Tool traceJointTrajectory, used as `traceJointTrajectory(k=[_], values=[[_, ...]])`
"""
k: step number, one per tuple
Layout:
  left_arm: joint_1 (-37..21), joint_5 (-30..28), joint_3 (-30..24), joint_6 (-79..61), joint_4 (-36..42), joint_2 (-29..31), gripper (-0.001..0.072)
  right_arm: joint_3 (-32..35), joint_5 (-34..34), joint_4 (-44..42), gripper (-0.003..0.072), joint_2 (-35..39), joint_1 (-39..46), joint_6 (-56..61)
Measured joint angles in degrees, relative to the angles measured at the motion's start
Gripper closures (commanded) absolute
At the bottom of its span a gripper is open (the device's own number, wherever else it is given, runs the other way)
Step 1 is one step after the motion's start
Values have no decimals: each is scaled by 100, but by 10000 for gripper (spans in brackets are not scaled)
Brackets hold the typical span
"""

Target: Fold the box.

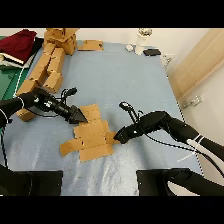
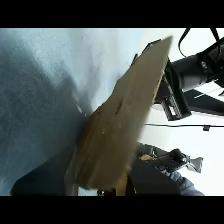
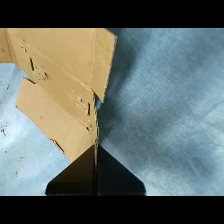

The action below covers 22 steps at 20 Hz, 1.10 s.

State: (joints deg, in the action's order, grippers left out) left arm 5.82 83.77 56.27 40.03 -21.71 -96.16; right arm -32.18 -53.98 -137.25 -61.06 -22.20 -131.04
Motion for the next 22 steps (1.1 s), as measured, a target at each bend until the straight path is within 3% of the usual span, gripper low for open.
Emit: traceJointTrajectory(k=[1, 3, 10, 11, 12, 19, 20, 21, 22], values=[[-11, 11, -2, -31, -17, 0, 364, 0, 2, 17, 685, 0, 0, 13], [-31, 37, -2, -94, -20, 0, 530, 0, 24, 55, 685, 0, 0, 42], [131, -46, 0, -302, 0, 0, 536, 0, 55, 94, 685, -4, 0, 70], [162, -90, -2, -332, 2, 0, 667, 0, 57, 96, 685, -4, 0, 70], [186, -122, -2, -372, 11, 0, 696, 0, 57, 98, 685, -4, 0, 72], [227, -219, -2, -549, 66, 0, 692, 0, 59, 101, 685, -4, 0, 74], [227, -221, -2, -555, 81, 0, 456, 0, 59, 98, 685, -4, 0, 74], [227, -234, 0, -555, 94, 0, 312, 0, 61, 101, 685, -4, 0, 74], [227, -240, 0, -555, 98, 0, 437, 0, 61, 98, 685, -4, 0, 74]])
